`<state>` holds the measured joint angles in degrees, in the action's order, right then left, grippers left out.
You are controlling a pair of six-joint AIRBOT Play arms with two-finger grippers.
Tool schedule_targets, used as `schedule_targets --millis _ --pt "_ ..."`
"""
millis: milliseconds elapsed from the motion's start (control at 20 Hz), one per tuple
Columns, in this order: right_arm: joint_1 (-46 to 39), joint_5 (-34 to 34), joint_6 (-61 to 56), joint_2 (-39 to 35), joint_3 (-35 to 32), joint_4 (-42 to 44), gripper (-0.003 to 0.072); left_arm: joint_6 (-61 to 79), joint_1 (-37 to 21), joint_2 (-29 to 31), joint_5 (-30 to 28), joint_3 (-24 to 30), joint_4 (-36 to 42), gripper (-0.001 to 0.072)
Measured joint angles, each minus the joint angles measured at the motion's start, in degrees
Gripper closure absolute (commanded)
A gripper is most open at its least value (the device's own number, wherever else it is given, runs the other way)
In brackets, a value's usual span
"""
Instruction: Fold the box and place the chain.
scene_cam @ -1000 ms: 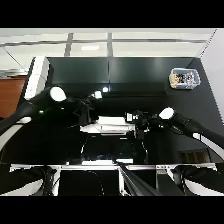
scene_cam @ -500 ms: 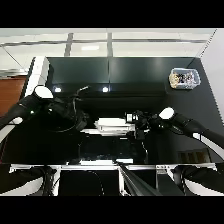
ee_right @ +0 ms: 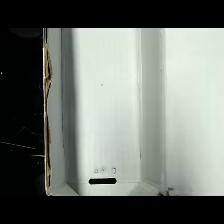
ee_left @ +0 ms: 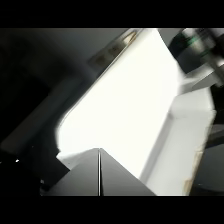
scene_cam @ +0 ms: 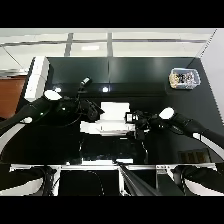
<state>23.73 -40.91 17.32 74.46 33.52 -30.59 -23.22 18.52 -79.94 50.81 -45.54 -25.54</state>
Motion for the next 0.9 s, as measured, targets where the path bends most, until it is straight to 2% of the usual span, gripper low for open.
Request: schedule_targets --millis 200,350,550,750,800,850,900 --pt "0.0 -0.07 -0.15 0.0 0.0 0.02 0.061 -0.96 1.44 -3.85 -0.2 0.02 -1.27 0.0686" --pt "0.0 -0.13 0.07 0.0 0.0 0.0 0.0611 -1.57 1.03 -3.28 0.15 -0.46 -3.74 0.0686" --pt "0.0 -0.07 0.0 0.02 -0.02 0.02 0.0611 -3.93 -3.61 4.61 1.55 -1.09 -8.79 0.0682" --pt "0.0 -0.02 0.0 0.02 -0.02 0.04 0.0611 4.52 -9.01 12.09 6.86 3.76 -9.14 0.068" --pt "0.0 -0.02 0.0 0.02 -0.02 0.04 0.0611 8.26 -9.84 12.81 8.63 5.09 -9.16 0.0589" --pt "0.0 -0.02 0.0 0.02 -0.02 0.04 0.0611 12.74 -10.34 13.31 10.34 6.34 -9.35 0.0211" --pt "0.0 0.0 -0.02 0.02 -0.02 0.04 0.0611 17.05 -10.54 13.62 11.39 7.3 -9.7 -0.0002"
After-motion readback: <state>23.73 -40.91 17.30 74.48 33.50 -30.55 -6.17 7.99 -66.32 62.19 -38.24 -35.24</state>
